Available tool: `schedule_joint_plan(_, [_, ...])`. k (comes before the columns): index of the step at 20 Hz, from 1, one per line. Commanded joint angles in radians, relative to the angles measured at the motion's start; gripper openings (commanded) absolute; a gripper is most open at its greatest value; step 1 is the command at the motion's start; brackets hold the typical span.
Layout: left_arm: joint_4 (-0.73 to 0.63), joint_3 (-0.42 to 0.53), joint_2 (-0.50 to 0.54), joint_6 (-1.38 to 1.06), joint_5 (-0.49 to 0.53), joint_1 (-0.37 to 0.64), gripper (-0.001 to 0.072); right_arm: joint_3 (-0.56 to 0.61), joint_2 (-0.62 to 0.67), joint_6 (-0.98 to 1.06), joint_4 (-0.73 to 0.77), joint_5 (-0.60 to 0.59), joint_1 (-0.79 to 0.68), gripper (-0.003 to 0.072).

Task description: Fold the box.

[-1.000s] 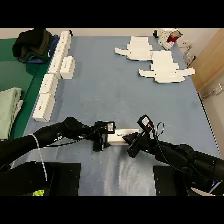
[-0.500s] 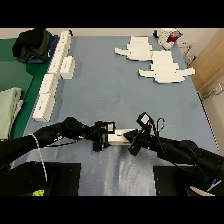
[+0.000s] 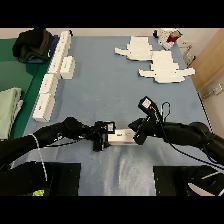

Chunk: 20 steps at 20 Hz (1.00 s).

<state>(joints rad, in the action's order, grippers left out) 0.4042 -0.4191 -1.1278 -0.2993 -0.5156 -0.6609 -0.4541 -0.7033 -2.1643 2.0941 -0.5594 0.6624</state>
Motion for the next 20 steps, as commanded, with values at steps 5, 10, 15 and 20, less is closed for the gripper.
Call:
schedule_joint_plan(5, [0.000, -0.001, 0.000, 0.000, 0.000, 0.000, 0.0404, 0.006, -0.043, -0.373, 0.262, -0.153, -0.062, 0.0006])
schedule_joint_plan(10, [0.000, -0.001, 0.000, 0.000, 0.000, 0.000, 0.0404, 0.118, -0.043, -0.418, 0.283, 0.060, 0.048, 0.0006])
schedule_joint_plan(15, [0.000, -0.001, 0.000, 0.000, 0.000, 0.000, 0.0403, 0.181, -0.045, -0.372, 0.286, 0.214, 0.130, 0.0006])
schedule_joint_plan(20, [0.000, -0.001, 0.000, 0.000, 0.000, 0.000, 0.0404, 0.232, -0.045, -0.287, 0.285, 0.260, 0.161, 0.0006])
